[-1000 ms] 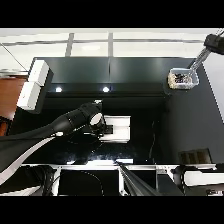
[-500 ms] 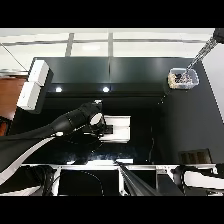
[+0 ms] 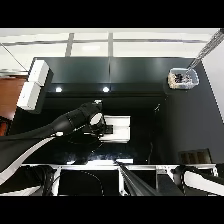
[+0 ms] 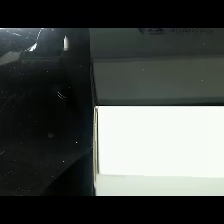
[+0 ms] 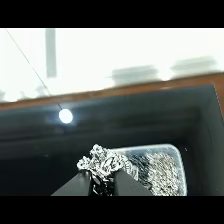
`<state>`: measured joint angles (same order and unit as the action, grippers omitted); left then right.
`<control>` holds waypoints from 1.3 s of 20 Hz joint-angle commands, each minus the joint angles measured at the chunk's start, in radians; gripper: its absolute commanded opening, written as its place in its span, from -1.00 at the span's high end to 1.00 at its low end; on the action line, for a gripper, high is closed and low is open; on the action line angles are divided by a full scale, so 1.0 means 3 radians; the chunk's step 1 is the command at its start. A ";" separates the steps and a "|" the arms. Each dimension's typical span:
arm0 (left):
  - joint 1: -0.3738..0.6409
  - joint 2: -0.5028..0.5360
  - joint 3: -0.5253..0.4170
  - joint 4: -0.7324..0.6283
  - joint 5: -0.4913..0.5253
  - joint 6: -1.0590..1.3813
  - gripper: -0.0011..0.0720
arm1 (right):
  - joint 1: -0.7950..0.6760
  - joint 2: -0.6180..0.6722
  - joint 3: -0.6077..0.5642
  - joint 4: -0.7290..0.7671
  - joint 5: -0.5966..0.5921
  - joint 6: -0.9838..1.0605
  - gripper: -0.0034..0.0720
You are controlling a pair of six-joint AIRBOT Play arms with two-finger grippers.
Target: Fold the box and place the chain.
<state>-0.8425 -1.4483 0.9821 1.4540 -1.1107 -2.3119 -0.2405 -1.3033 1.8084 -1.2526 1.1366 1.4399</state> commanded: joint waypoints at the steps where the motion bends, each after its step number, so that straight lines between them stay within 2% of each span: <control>1: 0.0001 -0.0001 0.0001 0.0001 -0.0017 0.0000 0.89 | 0.0046 0.0445 -0.0001 0.0184 0.0248 -0.0104 0.80; 5: 0.0001 -0.0001 0.0001 0.0001 0.0001 0.0000 0.89 | 0.0375 0.0931 -0.0076 0.0262 0.0467 -0.0103 0.80; 10: 0.0001 -0.0001 0.0001 0.0015 0.0017 0.0000 0.89 | 0.0988 0.1326 -0.0590 0.0332 0.0860 -0.0127 0.80; 16: 0.0001 -0.0001 0.0001 0.0014 0.0008 0.0000 0.89 | 0.1540 0.1348 -0.0867 0.0333 0.1005 -0.0130 0.80; 26: 0.0003 -0.0001 0.0001 0.0041 0.0018 0.0001 0.89 | 0.1793 0.1348 -0.1615 0.0534 0.1021 -0.0200 0.80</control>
<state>-0.8425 -1.4483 0.9821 1.4590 -1.1095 -2.3119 0.2775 -0.8997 1.3895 -1.1210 1.4429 1.3876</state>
